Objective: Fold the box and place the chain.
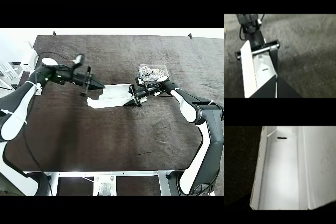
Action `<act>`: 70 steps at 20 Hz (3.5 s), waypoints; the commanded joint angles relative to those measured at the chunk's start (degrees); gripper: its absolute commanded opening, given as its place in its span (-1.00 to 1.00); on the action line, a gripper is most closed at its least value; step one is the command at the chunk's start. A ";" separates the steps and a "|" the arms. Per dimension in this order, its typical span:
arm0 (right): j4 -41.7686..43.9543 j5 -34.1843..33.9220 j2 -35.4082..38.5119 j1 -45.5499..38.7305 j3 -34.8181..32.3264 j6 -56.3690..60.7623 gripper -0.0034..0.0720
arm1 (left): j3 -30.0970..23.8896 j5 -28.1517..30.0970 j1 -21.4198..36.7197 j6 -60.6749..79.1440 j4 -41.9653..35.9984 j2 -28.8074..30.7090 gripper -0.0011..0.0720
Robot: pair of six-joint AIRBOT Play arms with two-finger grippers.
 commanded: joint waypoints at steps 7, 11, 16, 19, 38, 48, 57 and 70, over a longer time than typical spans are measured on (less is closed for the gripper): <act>0.02 0.02 0.00 0.00 -0.02 0.02 0.55 | -0.02 24.72 -7.48 -8.44 6.62 -3.61 -0.92; 0.02 0.02 0.00 0.00 -0.02 0.02 0.55 | 0.04 33.70 -7.19 -5.42 -0.98 -4.94 -0.92; 0.02 0.02 0.00 0.00 -0.02 0.02 0.55 | 0.02 34.58 -7.32 -6.29 -2.78 -7.30 -0.92; 0.02 0.02 0.00 0.00 0.00 0.02 0.55 | 0.02 34.27 -8.04 -6.51 -2.43 -8.98 -0.92; 0.02 0.02 0.00 0.00 -0.02 0.02 0.55 | 7.43 15.23 -6.21 -6.49 2.91 -8.85 0.43; 0.02 0.02 0.00 0.00 -0.02 0.02 0.55 | 7.43 -0.87 -0.15 -26.29 28.26 -2.54 0.46; 0.02 0.02 0.00 0.00 -0.02 0.02 0.54 | 0.85 15.76 -7.89 -31.91 38.60 -2.64 0.46; 0.02 0.02 0.00 0.00 -0.02 0.02 0.55 | -0.02 18.25 -9.16 -33.31 37.70 -3.45 -0.16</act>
